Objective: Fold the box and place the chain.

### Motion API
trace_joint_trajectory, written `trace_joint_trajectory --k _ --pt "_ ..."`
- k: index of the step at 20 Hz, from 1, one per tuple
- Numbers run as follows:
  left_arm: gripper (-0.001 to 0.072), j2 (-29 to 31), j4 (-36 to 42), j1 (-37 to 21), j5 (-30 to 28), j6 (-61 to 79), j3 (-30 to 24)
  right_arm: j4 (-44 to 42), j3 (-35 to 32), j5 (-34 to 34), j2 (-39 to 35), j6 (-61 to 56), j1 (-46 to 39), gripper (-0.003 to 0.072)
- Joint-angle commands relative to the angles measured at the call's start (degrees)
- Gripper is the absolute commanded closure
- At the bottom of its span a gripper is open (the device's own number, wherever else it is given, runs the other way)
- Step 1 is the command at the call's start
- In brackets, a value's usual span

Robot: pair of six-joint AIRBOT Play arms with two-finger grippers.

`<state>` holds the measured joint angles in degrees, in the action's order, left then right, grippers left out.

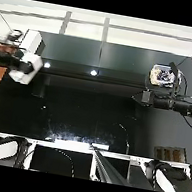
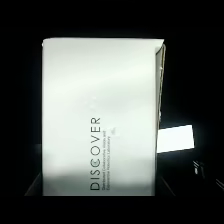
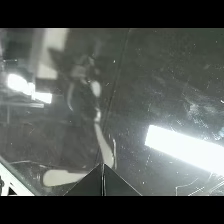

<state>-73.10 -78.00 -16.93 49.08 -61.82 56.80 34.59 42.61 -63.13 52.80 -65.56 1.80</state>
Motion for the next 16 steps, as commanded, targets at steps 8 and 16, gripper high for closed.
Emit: trace_joint_trajectory --k 8,16 --pt "0.0417 -24.7 -0.2 -6.4 -2.0 -1.5 21.6 0.0 0.1 0.0 0.0 -0.4 0.0 0.0675" --pt "-0.0001 -25.9 -2.8 -3.8 3.8 -3.7 27.0 0.0 0.1 -0.2 0.0 -0.6 0.0 0.0676"
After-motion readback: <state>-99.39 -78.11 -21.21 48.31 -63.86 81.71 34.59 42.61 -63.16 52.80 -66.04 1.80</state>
